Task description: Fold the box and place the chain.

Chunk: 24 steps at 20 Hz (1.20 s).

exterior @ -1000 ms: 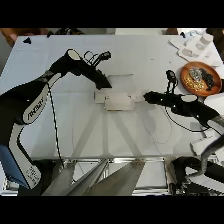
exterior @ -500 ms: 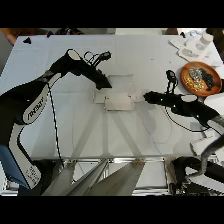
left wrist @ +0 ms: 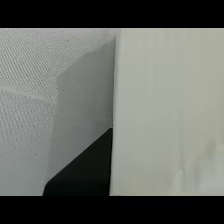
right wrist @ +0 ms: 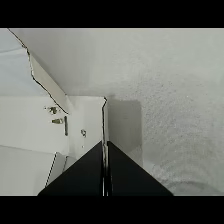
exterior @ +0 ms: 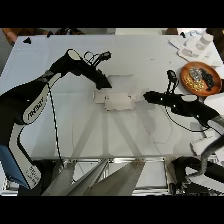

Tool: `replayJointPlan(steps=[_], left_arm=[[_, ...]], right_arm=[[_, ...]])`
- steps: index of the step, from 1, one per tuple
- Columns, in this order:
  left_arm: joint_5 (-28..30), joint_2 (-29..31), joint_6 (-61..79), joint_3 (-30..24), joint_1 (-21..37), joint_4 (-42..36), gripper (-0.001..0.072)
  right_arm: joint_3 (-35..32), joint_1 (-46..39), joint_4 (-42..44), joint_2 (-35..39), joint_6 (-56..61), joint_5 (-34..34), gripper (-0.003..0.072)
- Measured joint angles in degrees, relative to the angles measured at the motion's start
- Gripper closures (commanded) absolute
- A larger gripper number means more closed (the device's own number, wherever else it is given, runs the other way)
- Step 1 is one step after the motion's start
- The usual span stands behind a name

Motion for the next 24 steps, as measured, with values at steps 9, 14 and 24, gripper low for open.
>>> replayJointPlan(steps=[9, 14, 24], left_arm=[[-0.5, 2.8, -5.4, 0.0, 0.1, 3.6, 0.0712], [-4.0, 12.6, -11.2, 0.0, 0.2, 11.1, 0.0717], [-0.8, 34.4, -4.4, -20.5, 0.0, 6.1, 0.0710]], right_arm=[[0.0, 0.0, 0.4, 3.6, 0.0, 5.2, 0.0338], [0.0, 0.0, 0.3, 13.6, 0.0, 8.6, 0.0336], [0.0, 0.0, -19.6, 33.7, 14.3, -0.1, 0.0348]])
